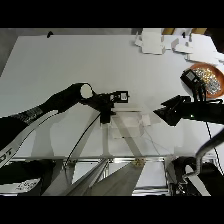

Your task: Fold the box and place the chain.

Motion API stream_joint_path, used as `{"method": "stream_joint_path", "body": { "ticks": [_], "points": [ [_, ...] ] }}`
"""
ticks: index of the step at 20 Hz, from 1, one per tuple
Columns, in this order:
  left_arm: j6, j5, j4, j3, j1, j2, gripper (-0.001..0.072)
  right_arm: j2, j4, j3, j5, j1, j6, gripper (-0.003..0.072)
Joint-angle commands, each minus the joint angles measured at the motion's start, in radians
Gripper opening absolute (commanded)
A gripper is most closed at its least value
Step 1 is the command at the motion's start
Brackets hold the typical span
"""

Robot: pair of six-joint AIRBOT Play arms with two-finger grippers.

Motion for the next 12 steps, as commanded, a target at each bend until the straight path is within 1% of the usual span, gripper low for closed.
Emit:
{"method": "stream_joint_path", "body": {
  "ticks": [1, 12],
  "points": [
    [0.010, 0.011, 0.000, 0.001, 0.000, -0.002, 0.0009, -0.001, 0.000, 0.000, 0.000, 0.001, 0.000, 0.0520],
    [0.006, 0.005, -0.001, 0.001, -0.001, -0.012, 0.0013, -0.001, -0.001, 0.000, 0.008, 0.001, 0.000, 0.0520]
  ]
}}
